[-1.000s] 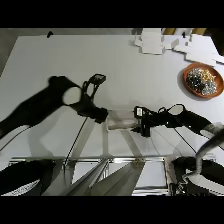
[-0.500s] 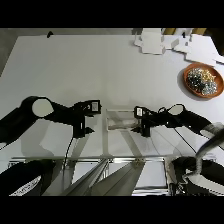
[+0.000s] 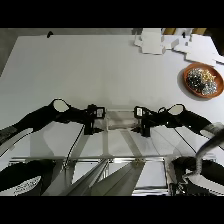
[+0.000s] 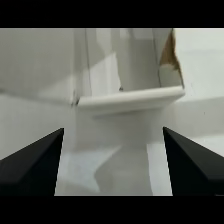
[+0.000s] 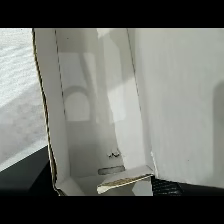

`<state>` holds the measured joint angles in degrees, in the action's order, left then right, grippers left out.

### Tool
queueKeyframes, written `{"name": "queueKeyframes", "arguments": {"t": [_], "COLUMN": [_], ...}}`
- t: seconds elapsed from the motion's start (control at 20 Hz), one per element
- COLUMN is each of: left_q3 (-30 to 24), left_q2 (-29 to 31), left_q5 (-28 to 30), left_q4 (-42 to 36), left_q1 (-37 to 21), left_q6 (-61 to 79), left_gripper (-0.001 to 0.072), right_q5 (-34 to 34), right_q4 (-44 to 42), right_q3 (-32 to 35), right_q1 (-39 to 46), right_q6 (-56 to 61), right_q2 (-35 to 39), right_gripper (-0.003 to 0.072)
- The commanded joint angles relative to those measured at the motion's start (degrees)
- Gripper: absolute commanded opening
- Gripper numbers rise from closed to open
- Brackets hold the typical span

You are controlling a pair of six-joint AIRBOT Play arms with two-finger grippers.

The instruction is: Fold the box and place the chain.

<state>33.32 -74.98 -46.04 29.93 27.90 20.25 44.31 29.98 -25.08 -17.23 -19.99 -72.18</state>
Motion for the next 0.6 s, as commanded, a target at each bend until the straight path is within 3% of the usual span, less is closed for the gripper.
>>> {"name": "queueKeyframes", "arguments": {"t": [0.0,0.55], "left_q3": [-1.6,-5.2], "left_q2": [-1.3,-1.4], "left_q5": [1.1,-0.4], "left_q4": [-11.5,-11.6], "left_q1": [-0.1,0.0], "left_q6": [14.0,13.9], "left_gripper": [0.0696,0.0696], "right_q5": [0.0,0.0], "right_q4": [0.0,0.0], "right_q3": [0.0,0.0], "right_q1": [0.0,0.0], "right_q6": [0.0,0.0], "right_q2": [0.0,0.0], "right_gripper": [0.0334,0.0334]}}
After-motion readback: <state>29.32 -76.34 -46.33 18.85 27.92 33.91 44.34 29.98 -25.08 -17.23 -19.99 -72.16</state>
